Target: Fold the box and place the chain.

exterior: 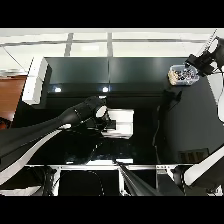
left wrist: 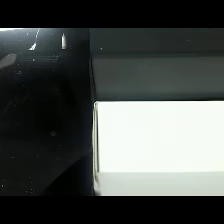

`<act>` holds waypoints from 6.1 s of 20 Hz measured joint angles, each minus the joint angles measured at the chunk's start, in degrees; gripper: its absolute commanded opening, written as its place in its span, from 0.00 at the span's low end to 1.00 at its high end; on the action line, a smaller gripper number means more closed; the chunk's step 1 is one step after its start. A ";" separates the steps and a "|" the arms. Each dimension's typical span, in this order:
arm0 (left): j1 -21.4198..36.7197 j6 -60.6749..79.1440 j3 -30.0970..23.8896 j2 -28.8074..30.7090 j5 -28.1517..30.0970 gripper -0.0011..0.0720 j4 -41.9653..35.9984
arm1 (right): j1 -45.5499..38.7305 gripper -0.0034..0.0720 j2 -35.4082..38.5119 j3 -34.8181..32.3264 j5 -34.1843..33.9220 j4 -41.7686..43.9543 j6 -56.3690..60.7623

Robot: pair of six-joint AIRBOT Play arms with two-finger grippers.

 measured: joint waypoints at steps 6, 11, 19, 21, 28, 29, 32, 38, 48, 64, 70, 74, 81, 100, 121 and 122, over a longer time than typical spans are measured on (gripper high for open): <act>0.00 0.02 0.00 0.00 -0.02 0.05 0.00 | -0.72 0.84 -6.27 3.48 -2.99 0.96 2.16; 0.00 0.02 0.00 0.00 -0.04 0.05 0.00 | -0.79 0.07 -7.98 3.98 -4.24 0.92 2.51; 0.00 0.02 0.00 0.00 -0.31 0.05 -0.04 | -0.79 0.07 -3.41 4.00 -1.42 0.81 -1.57; 0.00 0.02 0.00 0.00 -0.37 0.05 -0.02 | -0.76 0.07 -0.61 4.00 -1.11 0.79 -4.04; 0.00 0.02 0.00 0.00 -0.39 0.05 -0.09 | -0.79 0.07 11.10 4.00 0.59 2.54 -12.66; 0.00 0.02 0.00 0.00 -0.39 0.05 -0.09 | -0.79 0.07 12.72 4.00 1.09 3.08 -13.94; 0.00 0.02 0.00 0.00 -0.55 0.05 -0.09 | -0.90 0.07 18.16 4.00 3.15 6.62 -17.88; 0.00 0.02 0.00 0.00 -0.55 0.05 -0.09 | -1.03 0.07 29.38 4.00 5.05 16.33 -23.43; 0.00 0.02 0.00 0.00 -0.52 0.05 -0.09 | -1.07 0.07 44.57 2.86 7.89 31.36 -26.56; 0.00 0.02 0.00 0.00 -0.48 0.05 -0.07 | 18.38 0.07 54.66 2.82 27.69 38.75 -28.39; 0.00 0.02 0.00 0.00 -0.44 0.05 -0.07 | 25.18 0.07 54.55 2.01 26.80 41.27 -28.35; 0.00 0.02 0.00 0.00 -0.46 0.05 -0.07 | 28.79 0.07 54.38 -0.28 21.73 45.59 -28.22; 0.00 0.02 0.00 0.00 -0.44 0.05 -0.04 | 33.75 0.07 52.89 -1.64 14.73 47.78 -28.39; 0.00 0.02 0.00 0.00 -0.46 0.05 -0.02 | 38.42 0.07 51.74 -19.87 18.80 42.14 -28.48; 0.15 -0.04 0.00 0.00 -0.11 0.05 -0.02 | 45.07 0.40 52.74 -62.27 -7.89 37.27 -27.93; 0.15 -0.09 0.00 0.00 0.09 0.05 -0.02 | 44.57 0.40 52.85 -62.51 -7.76 37.09 -27.96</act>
